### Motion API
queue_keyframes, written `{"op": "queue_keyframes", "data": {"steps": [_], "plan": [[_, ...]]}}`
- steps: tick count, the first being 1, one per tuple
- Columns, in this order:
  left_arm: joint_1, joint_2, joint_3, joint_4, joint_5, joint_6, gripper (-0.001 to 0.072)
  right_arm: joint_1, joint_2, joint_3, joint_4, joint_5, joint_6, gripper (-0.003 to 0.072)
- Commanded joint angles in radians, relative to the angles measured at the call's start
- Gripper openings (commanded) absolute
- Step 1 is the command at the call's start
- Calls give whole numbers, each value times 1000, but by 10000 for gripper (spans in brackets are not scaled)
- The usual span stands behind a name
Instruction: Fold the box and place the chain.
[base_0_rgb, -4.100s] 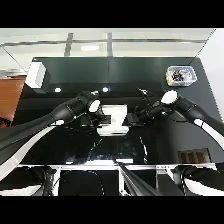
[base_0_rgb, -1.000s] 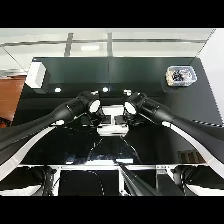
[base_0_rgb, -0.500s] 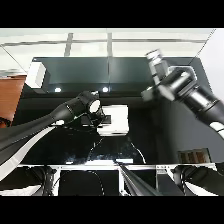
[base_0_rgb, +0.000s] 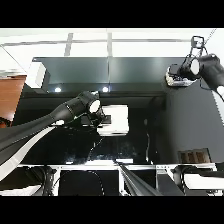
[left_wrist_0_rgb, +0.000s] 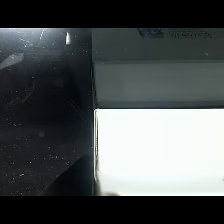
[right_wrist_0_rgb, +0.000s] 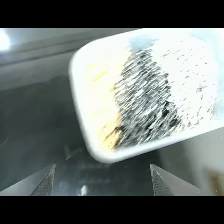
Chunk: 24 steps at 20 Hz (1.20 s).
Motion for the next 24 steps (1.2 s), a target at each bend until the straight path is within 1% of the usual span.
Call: {"op": "queue_keyframes", "data": {"steps": [1,2,3,4,6,9,10,11,13,15,16,17,19,22,24], "plan": [[0,0,0,0,-1,-1,28,-106,-232,248,97,143,-1,720],[0,0,0,0,-1,-1,29,-121,-287,318,124,175,-4,668],[0,0,0,0,-1,-1,28,-131,-328,369,156,188,-8,563],[0,0,0,0,-1,-1,28,-139,-362,410,180,187,-9,563],[0,0,0,0,0,-1,28,-145,-406,452,184,182,-12,562],[0,0,0,0,-2,-1,29,-150,-454,460,186,187,-12,562],[0,0,0,0,-4,-1,29,-152,-463,460,186,187,-12,490],[0,0,0,0,-5,-1,28,-152,-467,460,185,187,-12,402],[0,0,0,0,-4,-1,28,-154,-469,460,174,192,-28,401],[0,0,0,0,-3,-1,28,-161,-469,469,200,236,-54,286],[0,0,0,0,-4,-1,28,-167,-466,488,228,276,-109,12],[0,0,0,0,-4,-1,28,-167,-458,516,243,317,-154,15],[0,0,0,0,-4,-1,28,-163,-407,552,249,355,-237,14],[0,0,0,-4,-4,-1,28,-154,-249,563,253,361,-331,14],[0,0,0,-3,-3,-1,28,-125,-124,562,248,391,-418,12]]}}
